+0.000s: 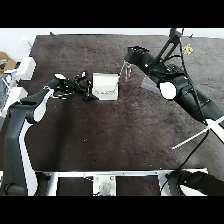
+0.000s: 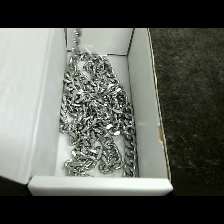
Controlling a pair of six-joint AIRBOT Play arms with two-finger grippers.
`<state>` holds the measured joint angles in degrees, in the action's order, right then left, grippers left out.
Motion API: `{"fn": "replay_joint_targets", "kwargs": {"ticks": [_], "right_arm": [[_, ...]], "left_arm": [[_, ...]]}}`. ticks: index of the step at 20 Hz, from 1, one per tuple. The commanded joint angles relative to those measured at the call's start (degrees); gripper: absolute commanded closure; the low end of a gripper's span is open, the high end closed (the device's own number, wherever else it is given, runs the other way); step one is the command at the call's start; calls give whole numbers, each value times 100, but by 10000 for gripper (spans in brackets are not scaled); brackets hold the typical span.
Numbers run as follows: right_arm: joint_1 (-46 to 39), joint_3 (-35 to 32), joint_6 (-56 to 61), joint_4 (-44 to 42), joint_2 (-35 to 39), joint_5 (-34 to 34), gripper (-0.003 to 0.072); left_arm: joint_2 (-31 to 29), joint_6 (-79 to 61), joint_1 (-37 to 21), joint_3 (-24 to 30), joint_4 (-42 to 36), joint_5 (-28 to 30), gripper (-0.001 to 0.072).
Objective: Fold the box and place the chain.
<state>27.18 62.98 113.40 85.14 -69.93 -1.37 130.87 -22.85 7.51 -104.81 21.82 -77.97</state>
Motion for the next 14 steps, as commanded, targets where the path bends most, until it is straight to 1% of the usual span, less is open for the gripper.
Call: {"fn": "replay_joint_targets", "kwargs": {"ticks": [1, 4, 6, 9, 12, 13, 14], "right_arm": [[243, 24, 48, -149, -289, -557, 684], [424, 28, 48, -509, -811, -765, 684], [529, 28, 96, -595, -1102, -767, 684], [627, 28, 157, -590, -1405, -699, 684], [636, 26, 153, -590, -1561, -501, 683], [636, 28, 149, -584, -1569, -433, 642], [632, 28, 74, -509, -1567, -376, 464]], "left_arm": [[4, -2, 0, -4, 2, 0, 367], [4, -2, 0, -4, 2, 2, 367], [4, -2, 0, -4, 2, 0, 367], [4, -2, 0, -4, 2, 2, 367], [4, -2, 0, -4, 2, 0, 367], [4, -2, 0, -4, 2, 2, 367], [4, -2, 0, -4, 2, 0, 367]]}}
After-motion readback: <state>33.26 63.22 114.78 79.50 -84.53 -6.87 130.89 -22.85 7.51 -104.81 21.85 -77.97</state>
